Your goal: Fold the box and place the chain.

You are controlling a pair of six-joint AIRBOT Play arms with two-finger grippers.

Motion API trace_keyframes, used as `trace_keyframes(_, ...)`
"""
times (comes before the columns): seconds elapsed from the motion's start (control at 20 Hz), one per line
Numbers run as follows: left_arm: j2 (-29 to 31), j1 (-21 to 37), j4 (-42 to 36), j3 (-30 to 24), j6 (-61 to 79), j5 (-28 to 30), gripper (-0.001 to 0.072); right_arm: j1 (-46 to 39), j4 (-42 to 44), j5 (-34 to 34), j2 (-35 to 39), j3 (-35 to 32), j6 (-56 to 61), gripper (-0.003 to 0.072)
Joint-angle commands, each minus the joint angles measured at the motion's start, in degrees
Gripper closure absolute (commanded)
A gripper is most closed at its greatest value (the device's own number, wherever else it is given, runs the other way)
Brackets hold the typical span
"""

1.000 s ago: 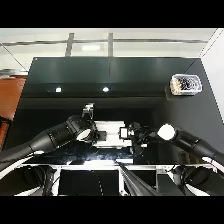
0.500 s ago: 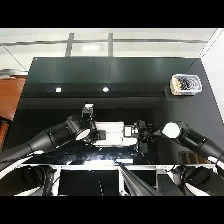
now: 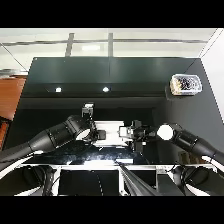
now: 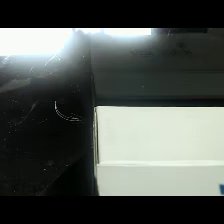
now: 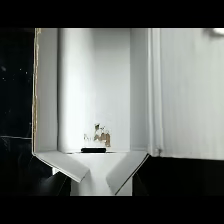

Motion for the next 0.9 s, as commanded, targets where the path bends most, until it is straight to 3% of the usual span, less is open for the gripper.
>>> trace_keyframes(0.0, 0.0, 0.0, 0.2, 0.1, 0.0, 0.0, 0.0682, 0.3, 2.8, -0.6, -0.1, 0.0, 0.7, 0.0279)
trace_keyframes(0.05, 0.0, 0.0, 0.2, 0.1, 0.0, 0.0, 0.0682, 0.3, 3.7, -0.4, -0.1, 0.0, 0.7, 0.0376)
trace_keyframes(0.1, 0.0, 0.0, 0.1, 0.1, 0.0, 0.0, 0.0682, 0.3, 4.6, -0.2, -0.1, 0.0, 0.9, 0.0386)
trace_keyframes(0.5, 0.0, 0.0, 0.1, 0.1, 0.0, 0.0, 0.0682, 0.3, 8.2, 0.8, -0.2, 0.0, 1.5, 0.0393)
trace_keyframes(0.85, 0.0, 0.0, 0.1, 0.0, 0.0, 0.1, 0.0682, 0.3, 14.4, -3.8, -2.7, 0.0, 1.5, 0.0391)
